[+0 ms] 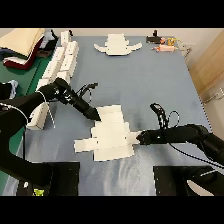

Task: Fold the box.

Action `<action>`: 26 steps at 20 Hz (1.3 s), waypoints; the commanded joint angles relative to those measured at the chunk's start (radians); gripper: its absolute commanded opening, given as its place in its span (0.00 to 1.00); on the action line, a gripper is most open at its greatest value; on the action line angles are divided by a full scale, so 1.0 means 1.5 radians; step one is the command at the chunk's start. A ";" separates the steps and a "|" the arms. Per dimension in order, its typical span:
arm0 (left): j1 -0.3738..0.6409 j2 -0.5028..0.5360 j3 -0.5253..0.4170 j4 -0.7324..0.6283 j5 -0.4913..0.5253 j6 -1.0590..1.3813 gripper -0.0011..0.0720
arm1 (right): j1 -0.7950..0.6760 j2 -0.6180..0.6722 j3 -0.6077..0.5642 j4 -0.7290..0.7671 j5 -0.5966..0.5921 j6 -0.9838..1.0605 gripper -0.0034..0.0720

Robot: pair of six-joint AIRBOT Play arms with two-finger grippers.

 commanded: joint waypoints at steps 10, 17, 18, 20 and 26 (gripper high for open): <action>-0.039 -0.006 0.006 -0.003 -0.047 0.040 0.24 | 0.001 0.000 0.000 0.001 -0.001 0.000 0.05; -0.040 -0.006 0.006 -0.004 -0.059 0.069 0.03 | 0.000 0.001 0.002 -0.011 -0.001 -0.001 0.06; -0.040 -0.006 0.006 -0.006 -0.059 0.069 0.03 | 0.000 0.001 0.007 -0.033 -0.001 0.000 0.13; -0.040 -0.006 0.007 -0.023 -0.062 0.069 0.03 | 0.000 0.001 0.030 -0.128 -0.007 0.000 0.46; -0.056 0.029 0.046 -0.037 0.006 0.194 0.03 | 0.000 0.001 0.122 -0.497 -0.048 0.108 0.46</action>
